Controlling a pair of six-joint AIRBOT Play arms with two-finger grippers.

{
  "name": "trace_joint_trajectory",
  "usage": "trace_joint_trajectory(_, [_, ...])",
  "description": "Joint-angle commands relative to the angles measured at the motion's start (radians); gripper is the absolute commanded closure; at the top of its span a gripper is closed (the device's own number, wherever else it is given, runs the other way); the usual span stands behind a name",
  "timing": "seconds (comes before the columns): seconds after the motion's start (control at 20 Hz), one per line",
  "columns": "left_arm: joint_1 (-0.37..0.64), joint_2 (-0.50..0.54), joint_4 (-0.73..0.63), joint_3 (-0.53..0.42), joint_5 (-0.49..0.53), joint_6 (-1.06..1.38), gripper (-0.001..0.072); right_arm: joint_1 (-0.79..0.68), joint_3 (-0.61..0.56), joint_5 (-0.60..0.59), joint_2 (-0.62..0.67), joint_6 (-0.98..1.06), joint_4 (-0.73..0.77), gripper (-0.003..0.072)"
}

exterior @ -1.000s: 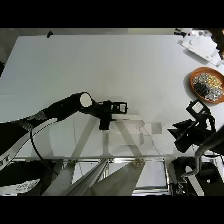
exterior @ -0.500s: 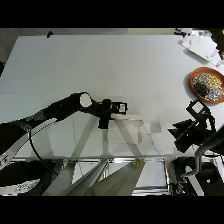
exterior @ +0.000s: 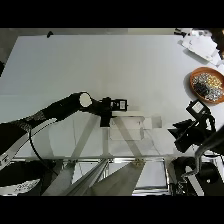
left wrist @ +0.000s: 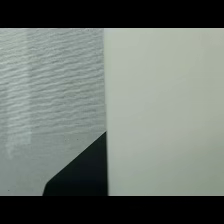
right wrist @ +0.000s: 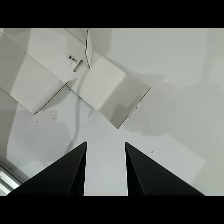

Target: Fold the box and place the chain.

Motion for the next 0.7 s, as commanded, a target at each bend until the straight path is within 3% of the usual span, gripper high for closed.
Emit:
trace_joint_trajectory(0.0, [0.0,0.001,-0.006,0.001,0.003,0.0,0.0701,0.001,-0.001,0.0,0.0,0.0,0.0,0.0414])
trace_joint_trajectory(0.65, [0.0,-0.027,-0.007,0.001,-0.005,-0.027,0.07,0.001,-0.001,0.0,0.001,0.0,-0.018,0.0413])
